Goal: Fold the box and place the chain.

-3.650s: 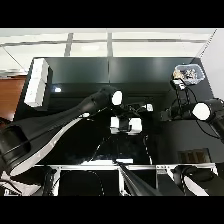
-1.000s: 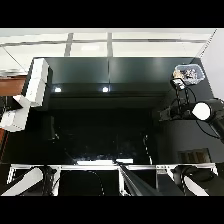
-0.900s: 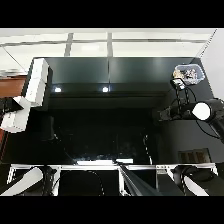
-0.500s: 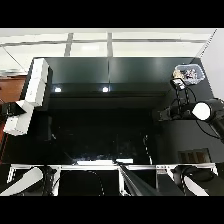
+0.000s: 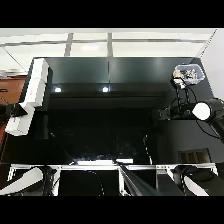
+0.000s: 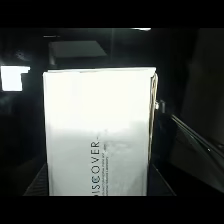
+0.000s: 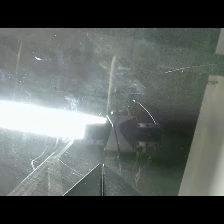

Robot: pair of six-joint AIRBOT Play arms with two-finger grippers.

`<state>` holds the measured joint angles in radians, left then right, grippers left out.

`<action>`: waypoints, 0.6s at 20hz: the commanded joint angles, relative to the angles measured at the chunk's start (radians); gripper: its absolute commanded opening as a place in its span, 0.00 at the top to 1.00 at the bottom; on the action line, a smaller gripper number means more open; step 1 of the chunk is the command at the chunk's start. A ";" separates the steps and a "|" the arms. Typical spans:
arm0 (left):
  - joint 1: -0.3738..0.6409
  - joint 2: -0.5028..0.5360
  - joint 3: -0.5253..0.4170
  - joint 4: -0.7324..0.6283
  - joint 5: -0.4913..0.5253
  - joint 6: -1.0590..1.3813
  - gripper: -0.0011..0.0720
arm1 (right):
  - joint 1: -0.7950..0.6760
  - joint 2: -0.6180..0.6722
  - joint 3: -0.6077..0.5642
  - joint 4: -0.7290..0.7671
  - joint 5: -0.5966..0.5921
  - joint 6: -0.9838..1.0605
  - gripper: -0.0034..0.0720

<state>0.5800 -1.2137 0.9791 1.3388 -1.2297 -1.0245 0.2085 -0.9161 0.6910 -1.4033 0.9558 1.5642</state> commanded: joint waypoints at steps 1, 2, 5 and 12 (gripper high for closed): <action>-0.039 -0.007 -0.001 0.032 0.054 -0.029 0.61 | 0.000 0.000 0.000 0.000 -0.003 0.000 0.94; -0.042 -0.007 -0.001 0.032 0.068 -0.037 0.61 | 0.000 0.000 0.000 0.000 -0.003 0.000 0.94; -0.042 -0.007 -0.001 0.008 0.084 -0.055 0.61 | 0.000 0.000 0.000 0.000 -0.003 0.000 0.94; -0.043 -0.009 -0.041 -0.019 0.104 -0.053 0.61 | 0.000 -0.001 0.000 0.000 -0.021 0.005 0.94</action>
<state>0.5377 -1.2217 0.9588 1.3300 -1.1423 -1.0763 0.2085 -0.9161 0.6910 -1.4036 0.9470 1.5642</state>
